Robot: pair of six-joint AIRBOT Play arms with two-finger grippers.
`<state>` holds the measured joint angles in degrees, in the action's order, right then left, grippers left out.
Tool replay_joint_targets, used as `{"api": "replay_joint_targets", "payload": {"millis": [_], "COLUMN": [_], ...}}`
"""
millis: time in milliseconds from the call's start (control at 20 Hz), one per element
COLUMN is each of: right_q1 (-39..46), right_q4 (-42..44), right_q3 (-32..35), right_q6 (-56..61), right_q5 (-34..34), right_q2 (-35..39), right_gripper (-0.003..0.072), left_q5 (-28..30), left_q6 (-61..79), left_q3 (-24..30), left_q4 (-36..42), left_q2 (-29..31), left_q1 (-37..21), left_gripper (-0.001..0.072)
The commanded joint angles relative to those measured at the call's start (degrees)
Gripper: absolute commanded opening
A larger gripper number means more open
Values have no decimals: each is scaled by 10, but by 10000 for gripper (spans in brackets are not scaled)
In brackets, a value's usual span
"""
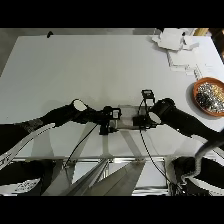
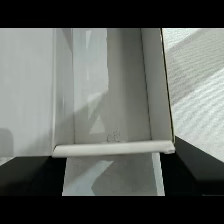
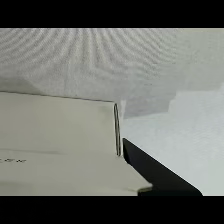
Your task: Fold the box and place the chain.
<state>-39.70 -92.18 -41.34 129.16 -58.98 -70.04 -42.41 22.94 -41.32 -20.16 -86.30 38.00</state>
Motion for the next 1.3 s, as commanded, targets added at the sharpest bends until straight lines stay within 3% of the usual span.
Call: {"api": "replay_joint_targets", "payload": {"millis": [0,200,300,400,450,550,750,850,1100,1250], "right_q1": [0,0,0,0,0,0,0,0,0,9], "right_q4": [-8,-4,6,10,10,10,10,10,8,5], "right_q3": [0,0,0,1,0,1,0,0,-2,-31], "right_q6": [0,16,16,30,30,30,28,21,-74,-158], "right_q5": [2,0,-1,-4,-4,-7,-13,-13,-19,-66], "right_q2": [2,-7,-11,-14,-14,-14,-14,-10,52,114], "right_gripper": [221,216,153,140,78,25,20,139,161,279], "left_q5": [0,0,0,0,0,0,0,0,0,0], "left_q6": [0,0,0,0,0,0,0,0,0,0], "left_q3": [0,0,0,0,0,0,0,0,0,0], "left_q4": [0,0,0,0,0,0,0,0,0,0], "left_q2": [0,0,0,0,0,0,0,0,0,0], "left_q1": [0,0,0,0,0,0,0,0,0,0], "left_gripper": [254,254,254,254,254,254,254,254,254,254]}}
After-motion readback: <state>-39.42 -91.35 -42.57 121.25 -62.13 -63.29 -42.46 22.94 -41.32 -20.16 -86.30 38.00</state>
